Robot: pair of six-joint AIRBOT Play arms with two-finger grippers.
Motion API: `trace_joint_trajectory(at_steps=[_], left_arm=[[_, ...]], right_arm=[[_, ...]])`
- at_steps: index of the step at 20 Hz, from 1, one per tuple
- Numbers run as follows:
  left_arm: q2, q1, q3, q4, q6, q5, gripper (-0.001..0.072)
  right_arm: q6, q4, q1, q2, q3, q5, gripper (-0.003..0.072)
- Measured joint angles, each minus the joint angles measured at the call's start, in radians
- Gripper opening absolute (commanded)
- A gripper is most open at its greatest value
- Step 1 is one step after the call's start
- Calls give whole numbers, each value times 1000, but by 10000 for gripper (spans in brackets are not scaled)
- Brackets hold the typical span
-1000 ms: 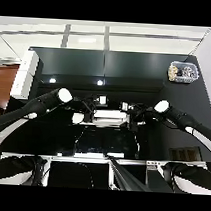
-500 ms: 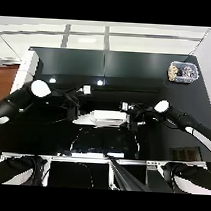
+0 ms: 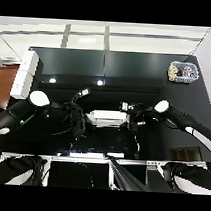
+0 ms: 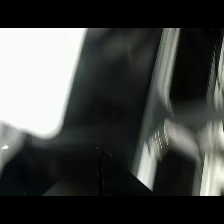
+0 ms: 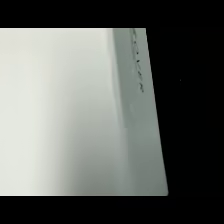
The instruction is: Fold the box and place the chain.
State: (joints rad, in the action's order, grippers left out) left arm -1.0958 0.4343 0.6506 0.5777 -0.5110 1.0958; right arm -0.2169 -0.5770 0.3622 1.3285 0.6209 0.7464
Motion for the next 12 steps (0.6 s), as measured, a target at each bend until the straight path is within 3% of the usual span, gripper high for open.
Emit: trace_joint_trajectory(at_steps=[4,7,12], left_arm=[[1,36,-32,-269,131,-312,24],[-10,45,-38,-352,204,-519,24],[-107,49,5,-307,235,-633,23]], right_arm=[[0,0,0,0,0,0,238],[0,0,0,0,0,0,238],[0,0,0,0,0,0,238]])
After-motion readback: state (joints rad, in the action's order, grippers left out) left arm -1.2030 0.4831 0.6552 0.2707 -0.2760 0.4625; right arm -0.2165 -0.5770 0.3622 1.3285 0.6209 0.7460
